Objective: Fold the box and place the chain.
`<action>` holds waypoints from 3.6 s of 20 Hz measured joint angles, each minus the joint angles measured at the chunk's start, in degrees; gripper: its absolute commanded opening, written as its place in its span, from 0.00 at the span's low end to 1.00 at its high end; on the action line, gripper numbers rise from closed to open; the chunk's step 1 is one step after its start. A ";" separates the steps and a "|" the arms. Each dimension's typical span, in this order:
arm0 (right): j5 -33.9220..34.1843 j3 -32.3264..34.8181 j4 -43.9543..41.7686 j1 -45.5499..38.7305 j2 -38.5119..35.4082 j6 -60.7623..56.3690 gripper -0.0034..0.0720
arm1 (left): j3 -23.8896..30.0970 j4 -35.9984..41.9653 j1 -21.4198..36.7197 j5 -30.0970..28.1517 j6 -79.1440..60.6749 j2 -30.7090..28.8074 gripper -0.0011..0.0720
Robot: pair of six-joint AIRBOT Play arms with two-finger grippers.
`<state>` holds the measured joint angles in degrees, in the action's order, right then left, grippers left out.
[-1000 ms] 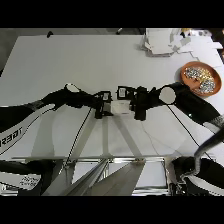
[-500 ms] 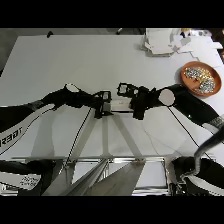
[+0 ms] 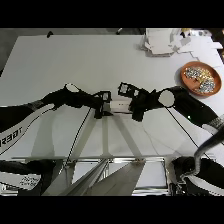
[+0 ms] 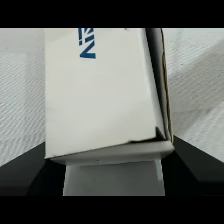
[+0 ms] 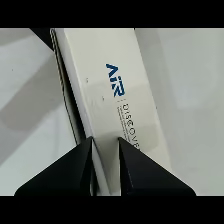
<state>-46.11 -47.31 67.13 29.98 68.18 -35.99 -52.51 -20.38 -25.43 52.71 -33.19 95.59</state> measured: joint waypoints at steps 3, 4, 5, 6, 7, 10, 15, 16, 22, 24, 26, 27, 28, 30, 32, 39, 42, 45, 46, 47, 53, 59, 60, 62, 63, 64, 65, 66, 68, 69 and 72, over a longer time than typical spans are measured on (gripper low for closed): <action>-0.50 0.83 -0.28 0.02 0.00 -0.04 0.37 | 0.02 -0.15 -0.02 0.13 -0.11 0.00 0.30; -0.63 0.98 -0.44 0.02 -0.02 -0.04 0.39 | 0.02 -0.13 -0.02 0.13 -0.09 0.00 0.30; -0.70 1.09 -0.50 0.02 -0.11 -0.04 0.42 | 0.02 -0.11 -0.02 0.11 -0.09 0.00 0.30; -0.85 1.18 -0.55 0.02 -0.24 -0.04 0.42 | 0.02 -0.04 -0.02 0.09 -0.07 0.00 0.30; -0.94 1.25 -0.57 0.02 -0.44 -0.04 0.42 | 0.02 0.00 -0.02 0.11 -0.09 0.00 0.30; -1.09 1.36 -1.14 0.02 -1.49 -0.04 0.40 | 0.02 0.04 -0.04 0.13 -0.11 0.00 0.30; -1.20 1.36 -3.32 0.02 -2.36 0.37 0.11 | 0.02 0.07 -0.04 -0.02 -0.04 0.00 0.30; -0.98 1.36 -3.69 0.02 -2.40 0.39 0.10 | 0.02 0.07 -0.04 -0.09 -0.04 0.00 0.30; 0.81 1.36 -4.48 0.02 -1.22 0.50 0.09 | 0.02 0.07 -0.04 -0.15 0.09 0.00 0.30; 0.33 1.36 -4.68 0.02 -0.39 0.48 0.09 | 0.02 0.04 -0.04 -0.26 0.11 0.00 0.30; -0.28 1.38 -4.79 0.02 0.11 0.48 0.07 | 0.02 0.04 -0.04 -0.28 0.09 0.00 0.30; -0.52 1.38 -4.79 0.02 0.26 0.48 0.07 | 0.02 0.02 -0.04 -0.28 0.07 0.00 0.30; -0.66 1.49 -4.81 0.02 0.39 0.48 0.07 | 0.02 0.04 -0.04 -0.26 0.09 0.00 0.30; -0.61 2.05 -4.90 0.02 0.57 0.46 0.07 | 0.02 0.02 -0.04 -0.24 0.00 0.00 0.30; -0.02 2.93 -4.87 0.02 0.63 0.46 0.07 | 0.02 0.02 -0.07 -0.26 -0.02 0.00 0.30; 1.60 4.50 -5.05 0.02 2.78 0.42 0.07 | 0.02 -0.09 -0.07 -0.39 0.15 0.02 0.30; 1.62 4.66 -5.07 0.02 3.21 0.37 0.07 | 0.02 -0.07 -0.07 -0.35 0.13 0.02 0.30; 1.49 4.81 -4.46 0.07 2.10 0.24 0.07 | 0.02 0.07 -0.07 -0.15 -0.09 0.02 0.30; 1.27 4.83 -4.28 0.07 1.31 0.22 0.07 | 0.02 0.24 -0.07 0.15 -0.04 0.02 0.30; 1.42 4.87 -4.15 0.04 0.42 0.17 0.07 | 0.02 0.39 -0.09 0.31 -0.02 0.02 0.30; 8.20 4.66 -3.98 0.02 -7.96 -6.67 0.07 | 0.02 0.17 -0.04 -0.09 0.13 0.00 0.30; 1.05 4.59 7.41 -3.19 -21.81 -28.83 0.07 | 0.02 0.07 -0.04 -0.15 0.11 0.00 0.30; -3.52 4.59 9.49 -4.68 -23.91 -32.52 0.07 | 0.02 0.07 -0.04 -0.17 0.11 0.00 0.30; -14.14 4.59 13.73 -8.52 -27.45 -38.62 0.07 | 0.02 0.04 -0.02 -0.17 0.09 0.00 0.30; -19.87 4.59 15.96 -10.95 -28.70 -41.00 0.06 | 0.02 0.04 -0.04 -0.17 0.07 0.00 0.30; -24.59 4.59 17.64 -13.42 -29.53 -42.66 0.06 | 0.02 0.04 -0.02 -0.17 0.07 0.00 0.30; -29.29 4.63 19.06 -16.31 -30.16 -44.04 0.06 | 0.02 0.04 -0.02 -0.17 0.07 0.00 0.30; -32.98 4.70 20.09 -19.08 -30.58 -45.13 0.06 | 0.02 0.04 -0.04 -0.17 0.04 0.00 0.30; -38.95 4.87 20.76 -24.70 -31.10 -46.51 0.07 | 0.02 0.04 -0.02 -0.20 0.02 0.00 0.30; -41.09 4.98 20.79 -27.23 -31.32 -46.82 0.07 | 0.02 0.04 -0.04 -0.20 0.02 0.00 0.30; -44.87 5.11 20.81 -31.98 -31.58 -47.89 0.07 | 0.02 0.04 -0.04 -0.20 0.02 0.00 0.30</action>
<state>-90.98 -42.19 87.94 -2.00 36.60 -83.88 -52.49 -20.34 -25.47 52.51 -33.17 95.59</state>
